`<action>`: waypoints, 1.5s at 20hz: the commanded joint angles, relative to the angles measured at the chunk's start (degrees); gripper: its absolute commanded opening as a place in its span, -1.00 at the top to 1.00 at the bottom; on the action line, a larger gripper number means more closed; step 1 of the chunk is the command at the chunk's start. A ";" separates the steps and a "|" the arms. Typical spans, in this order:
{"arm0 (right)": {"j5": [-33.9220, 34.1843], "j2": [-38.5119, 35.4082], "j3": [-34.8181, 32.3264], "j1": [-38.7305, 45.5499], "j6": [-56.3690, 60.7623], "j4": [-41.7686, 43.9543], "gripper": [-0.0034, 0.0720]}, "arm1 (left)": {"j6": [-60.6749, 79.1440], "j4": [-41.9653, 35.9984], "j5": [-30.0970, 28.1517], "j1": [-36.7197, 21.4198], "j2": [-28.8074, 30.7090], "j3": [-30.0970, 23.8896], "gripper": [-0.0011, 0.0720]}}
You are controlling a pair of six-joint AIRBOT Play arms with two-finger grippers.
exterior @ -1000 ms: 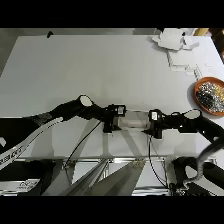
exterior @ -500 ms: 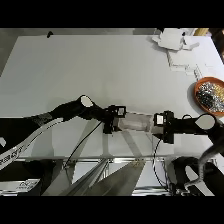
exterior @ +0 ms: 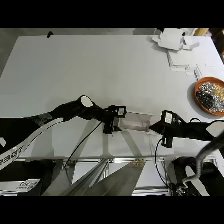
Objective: Fold the box and place the chain.
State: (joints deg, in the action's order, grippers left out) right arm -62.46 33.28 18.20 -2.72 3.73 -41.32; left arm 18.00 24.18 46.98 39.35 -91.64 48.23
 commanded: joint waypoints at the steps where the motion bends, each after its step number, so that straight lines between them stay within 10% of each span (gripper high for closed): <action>1: 8.33 2.16 0.04 -0.07 0.46 13.14 0.86 | 0.00 -0.02 -0.04 -0.04 0.04 0.07 0.41; 11: 22.34 29.81 0.07 -0.07 -0.63 23.43 0.86 | 0.00 -0.02 -0.04 -0.04 0.04 0.07 0.41; 16: 13.99 22.08 6.38 -0.02 5.49 13.79 0.86 | 0.00 -0.02 -0.04 -0.04 0.04 0.07 0.41; 23: -3.06 8.68 8.92 -0.02 -10.03 -26.14 0.60 | 0.00 -0.02 -0.02 -0.04 0.04 0.07 0.41; 30: 6.10 10.71 0.22 -0.02 -14.43 -12.26 0.44 | 0.00 0.00 -0.04 -0.04 0.04 0.07 0.41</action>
State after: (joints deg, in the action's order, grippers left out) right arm -59.77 43.27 21.39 -2.72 -7.73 -58.19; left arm 18.02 24.16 46.92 39.35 -91.64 48.23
